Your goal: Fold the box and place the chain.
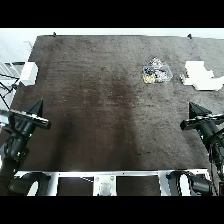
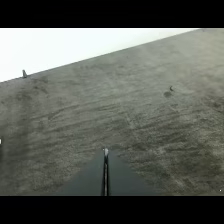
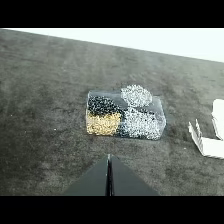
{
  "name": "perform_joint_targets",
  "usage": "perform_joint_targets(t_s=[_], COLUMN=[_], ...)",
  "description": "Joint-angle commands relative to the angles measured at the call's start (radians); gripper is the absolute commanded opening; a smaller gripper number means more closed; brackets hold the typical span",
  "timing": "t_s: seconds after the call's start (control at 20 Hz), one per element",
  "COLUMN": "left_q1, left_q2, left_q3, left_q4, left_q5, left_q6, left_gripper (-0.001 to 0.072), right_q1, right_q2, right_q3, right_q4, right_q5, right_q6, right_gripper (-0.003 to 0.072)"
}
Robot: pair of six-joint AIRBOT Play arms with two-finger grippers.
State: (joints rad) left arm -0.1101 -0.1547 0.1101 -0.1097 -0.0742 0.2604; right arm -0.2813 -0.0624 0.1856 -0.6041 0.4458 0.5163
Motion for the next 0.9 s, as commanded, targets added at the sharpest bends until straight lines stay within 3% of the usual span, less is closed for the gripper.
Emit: perform_joint_targets(t_s=[0.0,0.85], left_q1=[-0.007,-0.007], left_q2=[0.074,0.074], left_q3=[-0.069,-0.069], left_q4=[-0.004,-0.003], left_q5=[-0.007,-0.021], left_q6=[-0.027,-0.027], left_gripper=[0.0018,0.0020], right_q1=[0.000,0.000], right_q2=[0.027,0.027], right_q3=[-0.014,-0.027], right_q4=[-0.010,-0.009], right_q5=[0.028,0.034], right_q6=[0.000,0.000], right_gripper=[0.0009,0.0010])
